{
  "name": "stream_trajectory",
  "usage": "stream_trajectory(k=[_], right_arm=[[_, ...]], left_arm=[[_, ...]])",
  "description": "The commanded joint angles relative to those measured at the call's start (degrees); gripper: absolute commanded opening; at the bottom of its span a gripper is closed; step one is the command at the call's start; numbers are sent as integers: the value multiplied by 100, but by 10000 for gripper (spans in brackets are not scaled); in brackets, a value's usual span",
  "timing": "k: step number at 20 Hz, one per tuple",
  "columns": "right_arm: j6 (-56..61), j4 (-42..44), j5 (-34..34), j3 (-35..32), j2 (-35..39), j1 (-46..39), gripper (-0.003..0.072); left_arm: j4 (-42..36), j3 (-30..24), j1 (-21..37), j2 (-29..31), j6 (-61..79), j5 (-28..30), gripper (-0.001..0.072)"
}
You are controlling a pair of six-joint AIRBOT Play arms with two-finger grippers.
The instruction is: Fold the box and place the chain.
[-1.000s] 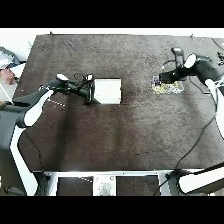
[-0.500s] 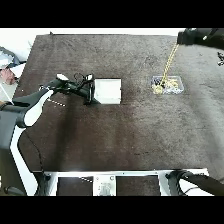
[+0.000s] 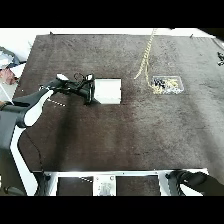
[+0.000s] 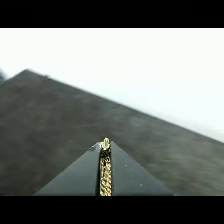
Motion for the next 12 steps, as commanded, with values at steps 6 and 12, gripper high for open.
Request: stream_trajectory(k=[6, 12], right_arm=[[7, 122, -42, -2, -1270, 852, -11], [4, 592, 184, -2, -2524, 863, -12]], left_arm=[[2, 2, 4, -2, 0, 2, 464], [2, 2, 4, -2, 0, 2, 464]])
